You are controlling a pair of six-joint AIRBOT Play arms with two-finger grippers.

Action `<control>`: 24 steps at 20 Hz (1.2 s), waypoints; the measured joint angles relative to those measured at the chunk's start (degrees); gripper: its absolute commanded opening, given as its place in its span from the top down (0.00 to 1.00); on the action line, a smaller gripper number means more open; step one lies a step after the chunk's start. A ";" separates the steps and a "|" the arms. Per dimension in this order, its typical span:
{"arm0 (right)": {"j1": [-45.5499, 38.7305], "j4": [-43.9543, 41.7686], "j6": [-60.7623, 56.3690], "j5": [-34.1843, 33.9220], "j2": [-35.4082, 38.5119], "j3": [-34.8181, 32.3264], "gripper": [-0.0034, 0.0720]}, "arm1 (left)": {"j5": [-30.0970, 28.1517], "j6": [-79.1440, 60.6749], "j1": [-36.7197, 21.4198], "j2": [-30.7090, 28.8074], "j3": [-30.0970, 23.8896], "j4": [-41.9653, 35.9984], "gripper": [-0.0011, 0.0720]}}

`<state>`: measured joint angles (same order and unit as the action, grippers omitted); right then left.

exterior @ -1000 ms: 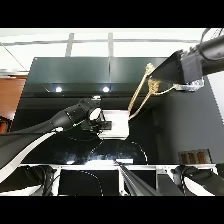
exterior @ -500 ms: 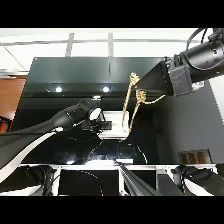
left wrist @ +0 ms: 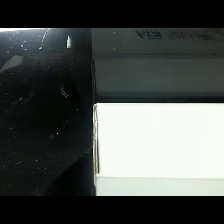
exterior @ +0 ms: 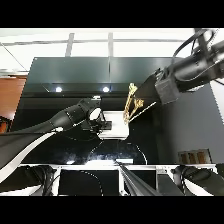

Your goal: Fold the box and place the chain.

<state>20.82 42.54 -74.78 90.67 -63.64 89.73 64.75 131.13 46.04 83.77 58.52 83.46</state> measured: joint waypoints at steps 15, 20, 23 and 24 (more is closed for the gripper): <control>-5.68 -1.29 1.73 1.81 3.87 -2.78 0.95 | 0.42 -0.02 0.00 0.00 -0.02 0.02 0.94; -5.79 -9.86 3.61 0.33 4.13 -2.82 0.95 | 0.42 -0.02 0.00 0.02 -0.02 0.00 0.94; -5.79 -14.23 4.57 -1.42 4.11 -2.80 0.95 | 0.42 -0.02 0.00 0.00 0.00 0.00 0.94; -5.79 -15.50 4.83 -1.86 4.13 -2.82 0.95 | 0.42 -0.02 0.00 0.00 0.00 0.00 0.94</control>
<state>15.03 27.05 -69.95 88.82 -59.51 86.91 65.17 131.11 46.04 83.77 58.52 83.46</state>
